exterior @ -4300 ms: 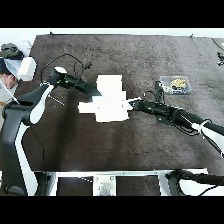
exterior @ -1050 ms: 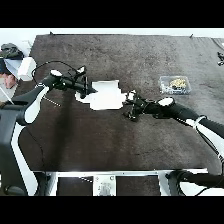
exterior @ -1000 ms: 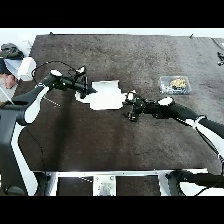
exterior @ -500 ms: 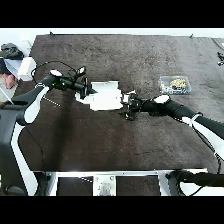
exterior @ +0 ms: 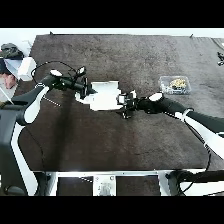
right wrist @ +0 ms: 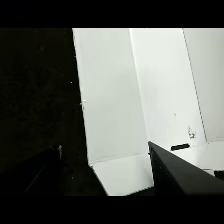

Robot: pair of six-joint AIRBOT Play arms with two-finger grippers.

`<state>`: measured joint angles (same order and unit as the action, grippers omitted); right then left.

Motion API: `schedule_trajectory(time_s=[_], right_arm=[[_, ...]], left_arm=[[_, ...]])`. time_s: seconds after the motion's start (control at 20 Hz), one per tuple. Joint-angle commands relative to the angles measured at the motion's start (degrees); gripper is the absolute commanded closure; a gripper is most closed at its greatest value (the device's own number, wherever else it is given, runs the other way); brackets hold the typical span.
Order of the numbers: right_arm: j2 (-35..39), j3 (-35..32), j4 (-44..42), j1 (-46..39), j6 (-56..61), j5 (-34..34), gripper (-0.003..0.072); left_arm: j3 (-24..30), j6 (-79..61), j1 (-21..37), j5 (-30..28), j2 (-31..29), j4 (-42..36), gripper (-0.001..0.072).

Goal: Fold the box and place the chain.

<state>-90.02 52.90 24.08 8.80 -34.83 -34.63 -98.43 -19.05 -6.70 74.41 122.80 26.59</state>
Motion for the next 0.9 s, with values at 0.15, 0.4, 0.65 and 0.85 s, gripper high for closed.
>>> schedule_trajectory(time_s=[0.15, 0.4, 0.65, 0.85], right_arm=[[-0.9, 0.9, 0.6, 0.2, -0.5, 5.6, 0.0097], [-0.8, 4.5, 0.7, -0.2, 1.8, 5.4, 0.0097], [-0.8, 6.2, 1.4, -3.3, 1.8, 2.8, 0.0097], [-2.4, 9.8, 1.5, -3.5, 2.4, -1.5, 0.0097]], left_arm=[[0.0, 0.0, 0.0, 0.0, 0.0, 0.0, 0.0697], [0.0, 0.0, 0.0, -0.1, 0.0, 0.0, 0.0697], [0.0, 0.0, 0.0, 0.0, 0.0, 0.0, 0.0697], [0.0, 0.0, 0.0, -0.1, 0.0, 0.0, 0.0697]])
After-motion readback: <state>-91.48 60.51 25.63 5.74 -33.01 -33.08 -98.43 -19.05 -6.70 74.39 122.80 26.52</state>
